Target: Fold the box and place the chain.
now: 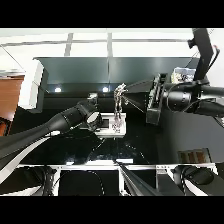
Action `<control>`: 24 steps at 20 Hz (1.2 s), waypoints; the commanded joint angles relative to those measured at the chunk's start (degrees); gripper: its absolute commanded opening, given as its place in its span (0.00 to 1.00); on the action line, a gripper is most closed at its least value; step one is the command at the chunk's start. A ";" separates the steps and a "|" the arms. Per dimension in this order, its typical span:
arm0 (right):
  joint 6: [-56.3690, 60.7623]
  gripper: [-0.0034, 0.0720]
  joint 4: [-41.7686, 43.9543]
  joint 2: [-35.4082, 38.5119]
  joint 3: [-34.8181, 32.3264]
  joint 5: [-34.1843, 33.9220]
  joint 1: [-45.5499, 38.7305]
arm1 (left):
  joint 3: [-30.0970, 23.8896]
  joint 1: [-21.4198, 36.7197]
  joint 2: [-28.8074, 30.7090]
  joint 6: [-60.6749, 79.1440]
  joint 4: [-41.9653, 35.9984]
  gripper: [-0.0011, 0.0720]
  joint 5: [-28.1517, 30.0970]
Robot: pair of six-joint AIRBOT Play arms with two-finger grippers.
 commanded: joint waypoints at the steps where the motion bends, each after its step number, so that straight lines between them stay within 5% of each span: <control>1: 3.39 0.06 -0.37 -2.16 0.13 4.31 0.70 | 0.04 0.00 0.04 0.02 0.02 0.06 -0.02; 8: 7.93 0.06 -10.78 -10.58 0.02 3.82 5.16 | 0.04 0.00 0.04 0.02 0.02 0.06 -0.07; 16: 8.44 0.06 -11.21 -6.47 0.15 5.62 -1.99 | 0.04 0.00 0.04 0.02 0.02 0.06 -0.13; 24: 11.37 0.06 -14.29 -2.97 5.66 14.40 -7.65 | 0.04 0.00 0.04 0.02 0.02 0.06 -0.17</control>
